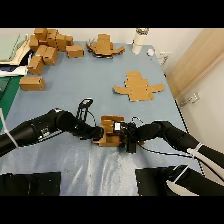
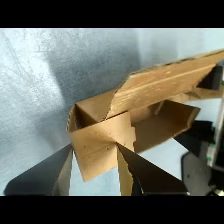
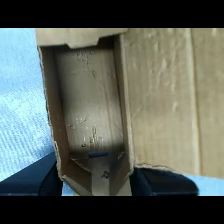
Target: Fold the box.
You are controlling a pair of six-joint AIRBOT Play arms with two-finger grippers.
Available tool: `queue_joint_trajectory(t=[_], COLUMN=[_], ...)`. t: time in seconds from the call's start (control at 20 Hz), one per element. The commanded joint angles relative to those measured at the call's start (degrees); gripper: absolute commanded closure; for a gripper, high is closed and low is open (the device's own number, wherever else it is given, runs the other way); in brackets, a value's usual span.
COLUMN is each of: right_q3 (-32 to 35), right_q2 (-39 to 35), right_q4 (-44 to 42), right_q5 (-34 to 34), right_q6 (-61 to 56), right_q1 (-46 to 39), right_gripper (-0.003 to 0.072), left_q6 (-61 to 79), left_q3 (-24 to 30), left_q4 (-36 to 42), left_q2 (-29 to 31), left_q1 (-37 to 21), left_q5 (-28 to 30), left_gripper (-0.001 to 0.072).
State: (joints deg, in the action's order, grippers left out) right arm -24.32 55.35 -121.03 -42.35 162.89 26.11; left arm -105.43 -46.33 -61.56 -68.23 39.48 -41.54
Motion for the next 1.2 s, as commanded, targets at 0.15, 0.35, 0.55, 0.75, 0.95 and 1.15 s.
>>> queue_joint_trajectory(t=[0.15,0.35,0.55,0.75,0.95,1.15], right_q3=[0.0,0.0,0.0,0.0,0.0,0.0], right_q2=[0.0,0.0,0.0,0.0,0.0,0.0], right_q4=[0.0,0.0,0.0,0.0,0.0,0.0], right_q5=[0.0,0.0,0.0,0.0,0.0,0.0], right_q6=[0.0,0.0,0.0,0.0,0.0,0.0], right_q1=[0.0,0.0,0.0,0.0,0.0,0.0], right_gripper=[0.0188,0.0188,0.0188,0.0188,0.0188,0.0188], left_q6=[-9.7,-12.5,-13.5,-15.9,-17.3,-19.3], left_q3=[-5.4,-6.8,-10.8,-13.1,-13.1,-14.1], left_q4=[-6.9,-7.8,-10.1,-11.9,-11.9,-11.9], left_q2=[-6.1,-7.7,-10.7,-13.7,-13.9,-14.7], left_q1=[4.3,4.5,6.4,6.7,6.7,7.2], left_q5=[-3.8,-5.5,-7.7,-9.6,-10.3,-12.5], left_gripper=[0.027,0.027,0.0271,0.0271,0.0281,0.03])
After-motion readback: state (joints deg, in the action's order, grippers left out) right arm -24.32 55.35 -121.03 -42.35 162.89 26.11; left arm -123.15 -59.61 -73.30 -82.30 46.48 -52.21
